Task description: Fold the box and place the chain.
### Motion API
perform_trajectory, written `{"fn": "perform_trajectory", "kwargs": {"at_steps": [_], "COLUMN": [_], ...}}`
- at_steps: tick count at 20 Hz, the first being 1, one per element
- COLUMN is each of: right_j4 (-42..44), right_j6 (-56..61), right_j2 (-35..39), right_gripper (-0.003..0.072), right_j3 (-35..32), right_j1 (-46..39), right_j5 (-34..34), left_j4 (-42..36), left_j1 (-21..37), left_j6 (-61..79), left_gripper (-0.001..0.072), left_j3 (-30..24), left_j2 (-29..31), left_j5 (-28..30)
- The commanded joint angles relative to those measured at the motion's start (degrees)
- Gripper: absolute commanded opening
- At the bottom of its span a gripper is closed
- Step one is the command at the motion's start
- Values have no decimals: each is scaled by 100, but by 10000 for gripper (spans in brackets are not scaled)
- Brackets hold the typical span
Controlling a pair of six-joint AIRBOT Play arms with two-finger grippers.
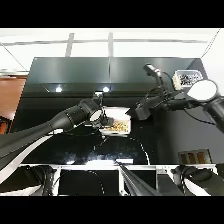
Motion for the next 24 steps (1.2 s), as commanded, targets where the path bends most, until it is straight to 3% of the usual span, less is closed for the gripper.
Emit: {"fn": "perform_trajectory", "kwargs": {"at_steps": [1,5,10,11,12,14,15,16,19,21,23,24], "right_j4": [-365,-358,-435,-448,-472,-474,-494,-570,-846,-1014,-1108,-1095], "right_j6": [236,310,308,304,304,304,302,302,304,304,306,310], "right_j2": [437,870,872,872,872,872,872,874,872,872,872,872], "right_gripper": [397,398,398,398,398,398,398,398,397,397,398,397], "right_j3": [-20,-26,-74,-105,-122,-125,-125,-125,-125,-125,-125,-125], "right_j1": [-966,-2035,-2111,-2111,-2114,-2114,-2114,-2114,-2114,-2114,-2114,-2114], "right_j5": [269,791,841,841,837,839,837,837,835,750,546,442], "left_j4": [-2,-2,-61,-177,-195,-85,55,238,608,732,573,157], "left_j1": [4,4,17,17,15,15,11,-2,-4,190,859,1366], "left_j6": [0,2,138,127,118,127,186,356,1405,2131,2476,2855], "left_gripper": [29,29,29,75,250,440,460,536,542,592,708,709], "left_j3": [4,4,13,55,149,422,544,627,514,138,-518,-907], "left_j2": [2,2,4,4,15,107,223,393,1071,1604,2100,2308], "left_j5": [140,136,103,92,52,-98,-166,-267,-669,-828,-706,-470]}}
